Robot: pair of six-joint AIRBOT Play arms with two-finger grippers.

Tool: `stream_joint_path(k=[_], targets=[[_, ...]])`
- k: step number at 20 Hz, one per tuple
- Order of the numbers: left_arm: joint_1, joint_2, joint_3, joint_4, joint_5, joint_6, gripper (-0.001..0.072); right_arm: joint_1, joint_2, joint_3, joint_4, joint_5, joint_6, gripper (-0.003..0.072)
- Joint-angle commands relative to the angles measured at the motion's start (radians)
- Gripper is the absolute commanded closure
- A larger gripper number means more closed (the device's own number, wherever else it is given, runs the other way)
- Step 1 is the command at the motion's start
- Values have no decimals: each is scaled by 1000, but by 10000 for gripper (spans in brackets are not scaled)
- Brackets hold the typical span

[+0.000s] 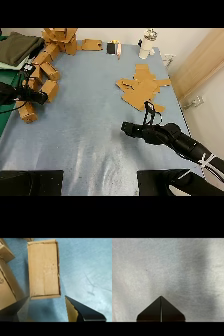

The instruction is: Fold the box.

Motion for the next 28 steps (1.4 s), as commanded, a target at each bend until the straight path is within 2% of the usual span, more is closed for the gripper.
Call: stream_joint_path(k=[1,2,3,4,8,10,13,17,20,28], targets=[[0,119,1,89,-169,-99,89,1,1,1,12,-10,-3,682],[-15,154,1,77,-232,-105,361,1,0,7,11,-21,-4,682],[-40,183,1,71,-292,-105,594,1,-2,25,10,-36,-26,682],[-76,206,1,58,-340,-110,695,1,-7,54,7,-48,-59,682],[-357,217,7,40,-411,-420,697,-1,-123,262,-87,-153,-101,682],[-518,189,7,41,-391,-535,697,-1,-232,388,-146,-232,-111,682],[-667,139,7,41,-363,-658,697,-1,-372,521,-166,-295,-166,682],[-736,100,7,40,-373,-700,697,0,-480,618,-164,-327,-198,682],[-743,101,7,19,-394,-700,696,0,-487,630,-164,-299,-196,681],[-743,101,7,14,-396,-700,696,0,-488,631,-165,-316,-196,681]])
